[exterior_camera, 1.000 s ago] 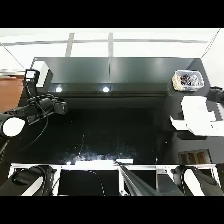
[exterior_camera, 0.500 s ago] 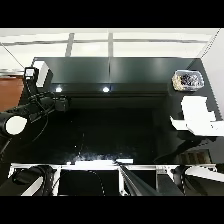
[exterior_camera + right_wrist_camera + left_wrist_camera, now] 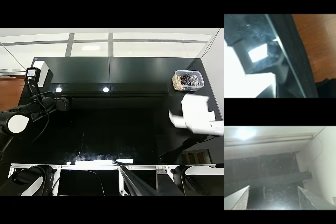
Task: Fold the box and place the chain.
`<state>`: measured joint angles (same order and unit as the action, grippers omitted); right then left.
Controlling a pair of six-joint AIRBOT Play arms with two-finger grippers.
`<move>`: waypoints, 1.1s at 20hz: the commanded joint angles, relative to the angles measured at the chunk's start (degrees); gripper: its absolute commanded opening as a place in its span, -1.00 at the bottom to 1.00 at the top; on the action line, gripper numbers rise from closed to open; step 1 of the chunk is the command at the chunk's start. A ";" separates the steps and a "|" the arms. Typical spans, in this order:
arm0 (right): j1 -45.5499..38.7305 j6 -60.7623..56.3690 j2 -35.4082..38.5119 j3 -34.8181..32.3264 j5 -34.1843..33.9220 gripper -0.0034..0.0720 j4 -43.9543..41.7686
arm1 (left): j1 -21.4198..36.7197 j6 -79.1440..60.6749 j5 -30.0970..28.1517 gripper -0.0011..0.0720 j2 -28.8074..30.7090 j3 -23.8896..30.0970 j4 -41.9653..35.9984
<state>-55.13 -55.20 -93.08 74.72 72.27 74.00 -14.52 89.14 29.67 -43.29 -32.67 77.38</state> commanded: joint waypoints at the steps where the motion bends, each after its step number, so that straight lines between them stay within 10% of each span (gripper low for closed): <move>1: 1.01 5.25 -0.15 0.31 4.68 -0.86 -2.97 | 0.00 -0.02 -1.33 0.97 -0.13 0.00 -0.13; 10: 7.76 10.97 17.40 -18.14 8.68 -0.86 -29.51 | -0.24 -0.04 -1.40 0.97 -3.85 0.02 -7.28; 22: 47.60 12.28 41.24 -50.60 -21.57 -0.86 -46.71 | -8.57 -16.35 -0.26 0.95 -28.48 -8.41 -35.63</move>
